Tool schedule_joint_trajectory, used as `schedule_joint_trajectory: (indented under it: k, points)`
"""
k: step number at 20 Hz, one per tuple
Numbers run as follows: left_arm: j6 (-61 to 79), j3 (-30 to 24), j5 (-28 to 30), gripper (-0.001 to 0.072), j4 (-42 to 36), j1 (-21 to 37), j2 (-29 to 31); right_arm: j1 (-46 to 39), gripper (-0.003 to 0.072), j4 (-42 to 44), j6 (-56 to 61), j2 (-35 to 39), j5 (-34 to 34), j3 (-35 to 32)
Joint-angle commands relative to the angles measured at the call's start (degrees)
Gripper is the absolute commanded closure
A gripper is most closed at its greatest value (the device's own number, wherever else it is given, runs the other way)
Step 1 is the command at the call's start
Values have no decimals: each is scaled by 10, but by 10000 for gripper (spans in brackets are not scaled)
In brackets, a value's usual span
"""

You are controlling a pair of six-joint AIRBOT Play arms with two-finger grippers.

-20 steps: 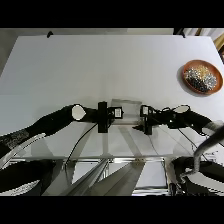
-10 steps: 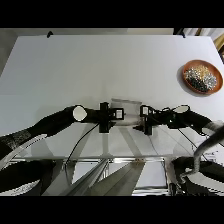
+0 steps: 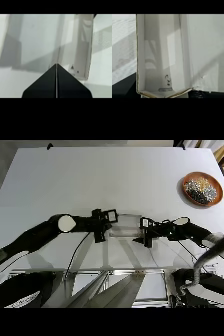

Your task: Fold the box and place the chain.

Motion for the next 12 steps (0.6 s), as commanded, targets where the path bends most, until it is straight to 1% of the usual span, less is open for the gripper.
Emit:
schedule_joint_trajectory:
  k: [1, 3, 5, 7, 8, 10, 11, 12]
  points:
    - [-219, 0, -79, 705, 131, 68, 83, 0, 274, 0, 0, 0, 0, 0]
    - [-317, 0, -119, 705, 180, 133, 118, 0, 274, 0, 0, 0, 0, 0]
    - [-419, -1, -172, 702, 178, 192, 126, 0, 274, 0, 0, 0, 0, 0]
    - [-501, -9, -217, 701, 154, 224, 113, 0, 274, 0, 0, 0, 0, 0]
    - [-515, -17, -225, 700, 134, 227, 101, 0, 274, 0, 0, 0, 0, 0]
    - [-511, -28, -226, 695, 89, 219, 58, 0, 274, 0, 0, 0, 0, 0]
    - [-510, -28, -222, 669, 71, 209, 29, 0, 274, 0, 0, 0, 0, 0]
    - [-503, -28, -212, 623, 54, 199, 1, 0, 274, 0, 0, 0, 0, 0]
